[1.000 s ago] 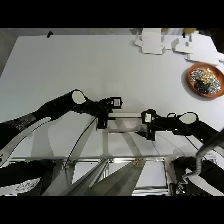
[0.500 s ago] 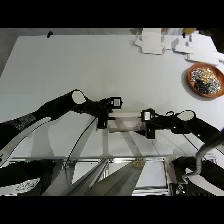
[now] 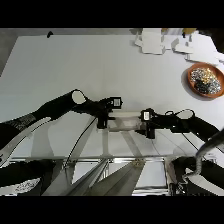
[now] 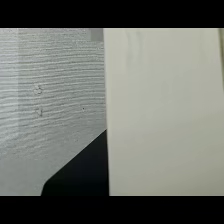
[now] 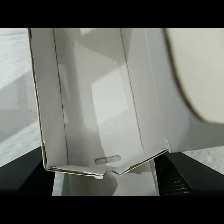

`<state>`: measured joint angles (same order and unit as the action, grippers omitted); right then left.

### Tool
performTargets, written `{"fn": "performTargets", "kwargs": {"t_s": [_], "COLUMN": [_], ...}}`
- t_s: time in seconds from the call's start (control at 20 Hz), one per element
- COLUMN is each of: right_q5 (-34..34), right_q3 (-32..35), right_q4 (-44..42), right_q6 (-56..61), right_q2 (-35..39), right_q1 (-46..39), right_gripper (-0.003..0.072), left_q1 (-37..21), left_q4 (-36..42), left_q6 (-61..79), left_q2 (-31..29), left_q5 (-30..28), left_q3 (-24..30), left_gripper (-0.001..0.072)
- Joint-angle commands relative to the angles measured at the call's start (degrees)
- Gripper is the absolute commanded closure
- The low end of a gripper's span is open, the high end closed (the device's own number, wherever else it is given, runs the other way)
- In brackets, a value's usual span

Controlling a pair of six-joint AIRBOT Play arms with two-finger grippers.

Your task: Fold the box and place the chain.

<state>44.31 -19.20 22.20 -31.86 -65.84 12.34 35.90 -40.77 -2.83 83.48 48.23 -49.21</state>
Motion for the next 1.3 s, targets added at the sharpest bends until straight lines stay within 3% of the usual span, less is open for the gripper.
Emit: {"fn": "performTargets", "kwargs": {"t_s": [0.0,0.15,0.2,0.25,1.25], "right_q5": [0.35,0.72,0.74,0.7,0.52], "right_q3": [-0.33,-0.33,-0.33,-0.33,-0.33], "right_q4": [-1.27,-1.53,-2.16,-2.95,-5.07], "right_q6": [-1.64,-3.26,-3.39,-4.22,-5.7], "right_q2": [-1.2,-1.97,-2.14,-2.38,-4.15], "right_q1": [0.0,0.0,0.0,0.24,0.46], "right_gripper": [0.0094,0.0074,0.0021,0.0014,0.0041], "left_q1": [0.04,0.04,0.04,0.04,0.04], "left_q4": [-0.02,0.0,0.0,0.0,0.0], "left_q6": [0.0,0.0,0.0,0.0,0.0], "left_q2": [0.02,0.02,0.02,0.02,0.02], "left_q5": [0.04,0.04,0.02,0.04,0.04], "left_q3": [0.02,0.02,0.02,0.02,0.02], "left_gripper": [0.0698,0.0698,0.0698,0.0698,0.0698]}}
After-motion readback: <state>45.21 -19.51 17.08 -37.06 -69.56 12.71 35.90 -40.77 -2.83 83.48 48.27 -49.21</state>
